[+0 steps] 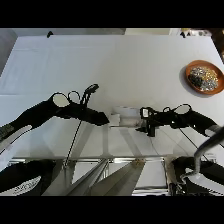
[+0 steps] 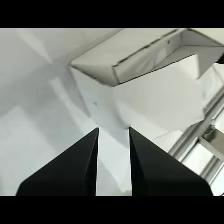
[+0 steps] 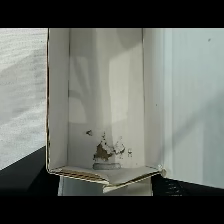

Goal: Fold the box and place the chain.

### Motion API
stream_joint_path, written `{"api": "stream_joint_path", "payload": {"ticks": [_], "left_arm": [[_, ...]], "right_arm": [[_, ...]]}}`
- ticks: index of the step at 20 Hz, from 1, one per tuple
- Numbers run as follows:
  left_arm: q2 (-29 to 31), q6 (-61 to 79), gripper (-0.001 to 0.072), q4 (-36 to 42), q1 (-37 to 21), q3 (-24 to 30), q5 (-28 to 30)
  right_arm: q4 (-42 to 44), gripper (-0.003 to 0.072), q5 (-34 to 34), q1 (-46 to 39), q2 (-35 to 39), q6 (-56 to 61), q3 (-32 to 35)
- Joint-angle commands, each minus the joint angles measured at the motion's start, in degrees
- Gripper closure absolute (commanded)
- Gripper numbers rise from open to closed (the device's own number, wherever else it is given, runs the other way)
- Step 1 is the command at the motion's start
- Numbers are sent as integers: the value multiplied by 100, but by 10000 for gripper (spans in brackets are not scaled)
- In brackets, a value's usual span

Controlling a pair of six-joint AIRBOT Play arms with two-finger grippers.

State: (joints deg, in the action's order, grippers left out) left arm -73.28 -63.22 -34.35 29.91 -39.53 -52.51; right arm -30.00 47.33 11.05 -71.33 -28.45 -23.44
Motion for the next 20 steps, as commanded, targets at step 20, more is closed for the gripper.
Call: {"api": "stream_joint_path", "payload": {"ticks": [20], "left_arm": [[-111, -2514, 368, -1790, 1019, -581, 737]], "right_arm": [[0, 369, 0, 2, 2, 0, -2]]}}
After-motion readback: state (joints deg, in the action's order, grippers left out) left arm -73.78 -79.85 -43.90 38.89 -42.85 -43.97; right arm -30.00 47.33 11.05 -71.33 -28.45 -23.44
